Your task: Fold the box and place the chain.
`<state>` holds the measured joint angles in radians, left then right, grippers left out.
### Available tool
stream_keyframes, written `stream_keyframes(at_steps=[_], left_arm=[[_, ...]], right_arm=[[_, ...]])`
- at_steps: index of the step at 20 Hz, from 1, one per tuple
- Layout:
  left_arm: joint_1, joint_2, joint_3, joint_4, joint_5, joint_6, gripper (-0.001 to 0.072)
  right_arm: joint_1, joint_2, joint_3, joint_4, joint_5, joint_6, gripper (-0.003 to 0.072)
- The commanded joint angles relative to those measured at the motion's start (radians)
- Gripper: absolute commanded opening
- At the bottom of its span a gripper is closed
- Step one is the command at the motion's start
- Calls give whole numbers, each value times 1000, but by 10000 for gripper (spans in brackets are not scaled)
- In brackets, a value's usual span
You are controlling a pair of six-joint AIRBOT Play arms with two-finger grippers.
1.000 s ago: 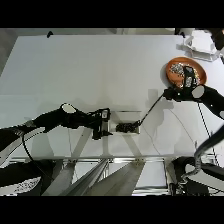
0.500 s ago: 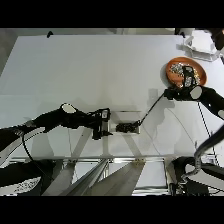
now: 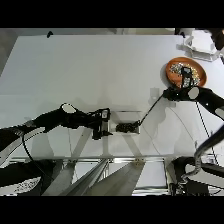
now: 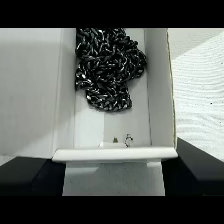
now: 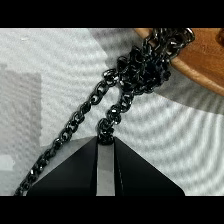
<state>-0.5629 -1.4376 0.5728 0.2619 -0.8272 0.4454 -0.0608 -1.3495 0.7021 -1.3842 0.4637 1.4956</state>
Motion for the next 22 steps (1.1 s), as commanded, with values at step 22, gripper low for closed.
stream_keyframes(at_steps=[22], left_arm=[[0, 0, 1, 0, 0, 0, 132]], right_arm=[[1, 1104, 0, 391, 429, -361, 9]])
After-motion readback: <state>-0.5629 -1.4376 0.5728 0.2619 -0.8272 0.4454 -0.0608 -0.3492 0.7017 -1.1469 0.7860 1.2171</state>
